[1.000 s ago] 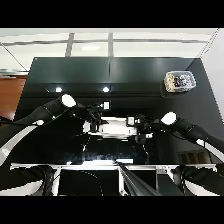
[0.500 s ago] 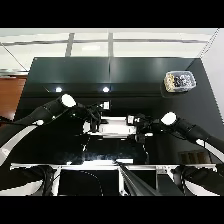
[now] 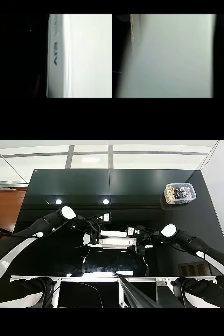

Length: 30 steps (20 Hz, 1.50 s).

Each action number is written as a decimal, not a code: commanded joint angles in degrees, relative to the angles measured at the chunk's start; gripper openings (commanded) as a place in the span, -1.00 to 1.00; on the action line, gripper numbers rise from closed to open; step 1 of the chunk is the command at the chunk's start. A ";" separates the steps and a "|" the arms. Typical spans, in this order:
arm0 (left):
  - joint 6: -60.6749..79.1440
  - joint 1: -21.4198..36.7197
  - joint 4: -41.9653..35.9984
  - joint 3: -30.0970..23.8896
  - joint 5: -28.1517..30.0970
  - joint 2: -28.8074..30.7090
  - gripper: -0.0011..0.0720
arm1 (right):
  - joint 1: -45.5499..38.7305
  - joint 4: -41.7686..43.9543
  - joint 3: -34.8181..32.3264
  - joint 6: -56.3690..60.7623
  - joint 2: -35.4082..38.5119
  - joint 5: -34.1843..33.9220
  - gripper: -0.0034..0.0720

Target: Fold the box and place the chain.

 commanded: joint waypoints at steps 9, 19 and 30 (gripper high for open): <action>-31.47 0.11 34.34 2.34 -10.49 17.44 -0.60 | -0.02 -0.09 -0.02 -0.07 -0.02 0.09 -0.40; -36.68 0.04 -14.64 -11.30 -4.87 17.73 -0.90 | -0.02 -0.09 -0.02 -0.07 -0.02 0.09 -0.40; -45.22 -2.40 2.08 -3.89 14.88 4.28 -0.91 | -0.02 -0.09 -0.02 -0.07 -0.02 0.09 -0.40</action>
